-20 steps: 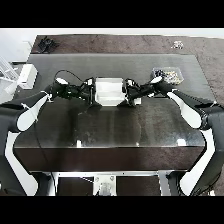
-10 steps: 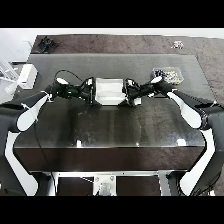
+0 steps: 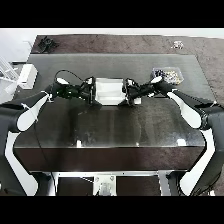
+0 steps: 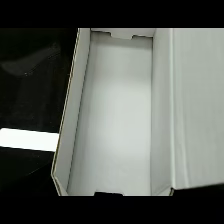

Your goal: Fold the box and place the chain.

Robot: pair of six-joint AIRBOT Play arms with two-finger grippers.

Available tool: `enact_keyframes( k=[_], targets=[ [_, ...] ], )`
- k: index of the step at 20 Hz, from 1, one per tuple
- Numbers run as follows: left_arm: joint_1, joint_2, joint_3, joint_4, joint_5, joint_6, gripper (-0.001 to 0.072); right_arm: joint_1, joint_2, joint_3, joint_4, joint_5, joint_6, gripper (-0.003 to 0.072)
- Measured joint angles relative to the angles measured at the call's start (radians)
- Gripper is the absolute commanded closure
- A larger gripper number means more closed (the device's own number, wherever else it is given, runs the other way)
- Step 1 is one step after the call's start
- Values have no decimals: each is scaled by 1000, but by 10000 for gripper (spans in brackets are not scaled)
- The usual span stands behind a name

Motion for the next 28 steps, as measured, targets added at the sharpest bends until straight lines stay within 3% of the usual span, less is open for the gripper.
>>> enact_keyframes(
  k=[19, 20, 21, 28],
  targets=[
    [0, 0, 0, -2, 1, -3, 198, 0, 0, 0, -3, 3, 1, 126],
    [0, 0, 0, -2, 0, -3, 198, 0, 0, 0, -3, 6, 5, 102],
    [0, 0, 0, -2, 0, -3, 198, -1, 0, 2, -3, 11, 11, 26],
    [0, 0, 0, -4, 6, -6, 198, -57, 42, 9, -104, 62, 109, 22]
  ],
)
